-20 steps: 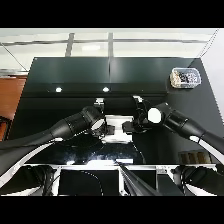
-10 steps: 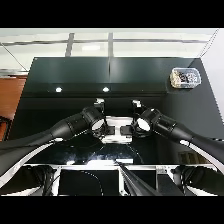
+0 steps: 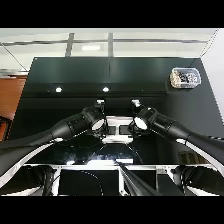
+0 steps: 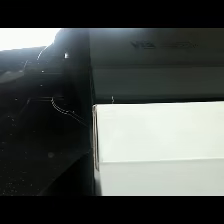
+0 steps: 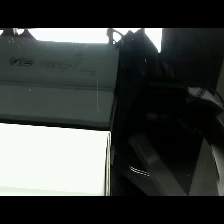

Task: Fold the box and place the chain.

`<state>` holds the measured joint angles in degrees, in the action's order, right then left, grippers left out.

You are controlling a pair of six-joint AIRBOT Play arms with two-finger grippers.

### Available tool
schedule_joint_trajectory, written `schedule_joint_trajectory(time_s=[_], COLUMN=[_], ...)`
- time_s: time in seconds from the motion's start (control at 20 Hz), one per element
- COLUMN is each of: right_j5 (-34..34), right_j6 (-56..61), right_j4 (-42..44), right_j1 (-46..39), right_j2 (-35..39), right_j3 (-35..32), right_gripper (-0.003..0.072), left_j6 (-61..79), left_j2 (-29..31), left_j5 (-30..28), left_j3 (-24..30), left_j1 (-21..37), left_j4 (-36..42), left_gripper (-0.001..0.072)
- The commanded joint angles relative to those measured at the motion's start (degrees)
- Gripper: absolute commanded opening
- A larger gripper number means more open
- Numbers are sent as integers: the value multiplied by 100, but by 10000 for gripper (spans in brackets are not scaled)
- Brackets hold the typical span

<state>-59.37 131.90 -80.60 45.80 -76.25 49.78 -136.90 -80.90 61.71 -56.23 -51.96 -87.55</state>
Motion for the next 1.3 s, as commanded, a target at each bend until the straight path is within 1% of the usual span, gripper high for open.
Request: schedule_joint_trajectory(time_s=[0.0,0.05,0.1,0.15,0.3,0.35,0.55,0.6,0.65,0.7,0.9,1.05,1.2,1.25], right_j5=[7,20,37,42,72,96,133,144,153,131,-66,-197,-706,-1040], right_j6=[-11,-11,-11,-11,-11,-11,-4,-4,-4,-11,-105,-358,-743,-761], right_j4=[-50,-46,-44,-37,-2,4,109,114,129,146,131,251,127,-273], right_j1=[2,2,2,2,2,2,2,2,2,2,-2,-11,-68,-177], right_j2=[-9,-9,-9,-9,-9,-9,-9,-9,-7,4,319,909,1655,1912], right_j3=[11,11,11,11,9,11,11,11,11,11,13,13,13,13], right_gripper=[12,20,123,174,165,11,18,78,277,337,337,337,336,336], left_j6=[17,17,17,17,17,17,17,17,17,17,17,17,17,17], left_j2=[0,0,0,0,0,0,0,0,0,0,0,0,0,0], left_j5=[22,22,22,22,22,22,20,20,20,20,22,31,28,28], left_j3=[4,4,4,4,4,4,4,4,4,4,4,4,4,4], left_j1=[4,4,4,4,4,4,4,4,4,4,4,4,4,4], left_j4=[-26,-26,-26,-26,-26,-26,-26,-26,-26,-26,-26,-26,-26,-28], left_gripper=[26,26,26,26,26,26,26,26,26,26,26,26,26,26])
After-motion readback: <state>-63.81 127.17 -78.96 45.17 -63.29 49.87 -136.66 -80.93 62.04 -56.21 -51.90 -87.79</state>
